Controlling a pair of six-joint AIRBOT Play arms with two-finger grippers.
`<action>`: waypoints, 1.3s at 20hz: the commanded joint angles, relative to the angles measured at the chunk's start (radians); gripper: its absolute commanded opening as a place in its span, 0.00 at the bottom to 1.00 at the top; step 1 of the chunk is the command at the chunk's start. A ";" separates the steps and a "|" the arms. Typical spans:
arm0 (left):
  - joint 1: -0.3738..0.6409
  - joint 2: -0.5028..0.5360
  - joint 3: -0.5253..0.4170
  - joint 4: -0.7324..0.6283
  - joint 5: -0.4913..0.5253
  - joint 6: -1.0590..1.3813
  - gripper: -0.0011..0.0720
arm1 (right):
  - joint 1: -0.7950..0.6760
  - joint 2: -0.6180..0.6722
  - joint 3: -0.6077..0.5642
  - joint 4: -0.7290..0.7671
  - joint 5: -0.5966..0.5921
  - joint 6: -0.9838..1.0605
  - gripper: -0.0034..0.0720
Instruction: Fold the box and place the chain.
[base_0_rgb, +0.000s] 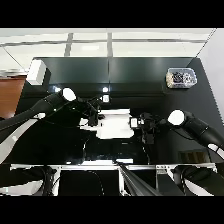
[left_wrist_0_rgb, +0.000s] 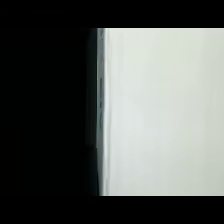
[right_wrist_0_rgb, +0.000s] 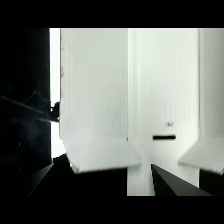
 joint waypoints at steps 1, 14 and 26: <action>0.000 0.000 0.000 -0.002 -0.002 0.000 0.05 | 0.024 -0.031 -0.002 0.114 -0.055 -0.022 0.95; 0.000 0.000 0.000 -0.002 -0.006 0.000 0.05 | -0.047 -0.033 0.069 0.174 -0.117 -0.090 0.95; 0.000 0.000 0.014 0.000 -0.083 0.000 0.05 | -0.047 -0.051 0.076 0.216 -0.059 -0.091 0.95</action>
